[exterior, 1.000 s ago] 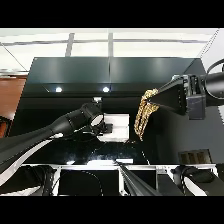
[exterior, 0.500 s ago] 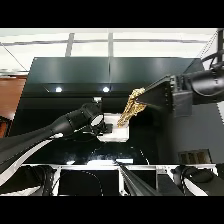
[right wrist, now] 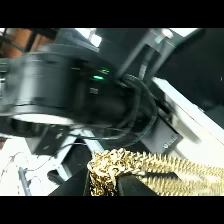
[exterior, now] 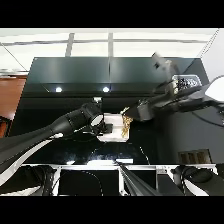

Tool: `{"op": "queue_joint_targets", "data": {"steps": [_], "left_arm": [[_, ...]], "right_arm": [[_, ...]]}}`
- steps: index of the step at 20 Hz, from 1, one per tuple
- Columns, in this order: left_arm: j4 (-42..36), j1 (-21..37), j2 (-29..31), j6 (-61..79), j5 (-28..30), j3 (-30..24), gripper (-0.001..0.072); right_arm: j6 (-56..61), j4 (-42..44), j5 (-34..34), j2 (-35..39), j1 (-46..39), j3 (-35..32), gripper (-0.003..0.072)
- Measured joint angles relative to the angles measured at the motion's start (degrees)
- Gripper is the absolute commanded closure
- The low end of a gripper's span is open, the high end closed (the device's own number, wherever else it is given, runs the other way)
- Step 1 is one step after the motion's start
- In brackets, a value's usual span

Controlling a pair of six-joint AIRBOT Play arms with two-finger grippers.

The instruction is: Fold the box and place the chain.

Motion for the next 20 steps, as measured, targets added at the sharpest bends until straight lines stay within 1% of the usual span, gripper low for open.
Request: {"op": "queue_joint_targets", "data": {"steps": [4, 8, 12, 13, 14, 17, 20], "left_arm": [[0.0, 0.0, 0.0, 0.0, 0.0, 0.0, 0.0684], [0.0, 0.0, 0.0, 0.0, 0.0, 0.0, 0.0684], [0.0, 0.0, 0.0, 0.0, 0.0, 0.0, 0.0684], [0.0, 0.0, 0.0, 0.0, 0.0, 0.0, 0.0684], [0.0, 0.0, 0.0, 0.0, 0.0, 0.0, 0.0684], [0.0, 0.0, 0.0, 0.0, 0.0, 0.0, 0.0684], [0.0, 0.0, 0.0, 0.0, 0.0, 0.0, 0.0684]], "right_arm": [[1.3, -1.2, -5.4, -3.0, 3.2, -4.2, 0.0678], [4.7, -5.8, -6.9, -4.4, 4.6, -5.5, 0.0675], [6.4, -8.2, -8.8, -4.8, 6.0, -6.2, 0.0669], [6.7, -8.7, -9.3, -4.9, 6.3, -6.2, 0.0487], [7.0, -9.0, -9.9, -4.9, 6.5, -6.3, 0.027], [7.2, -9.7, -11.1, -5.0, 6.4, -6.3, 0.0265], [7.3, -10.2, -10.4, -4.8, 3.0, -5.9, 0.0265]]}}
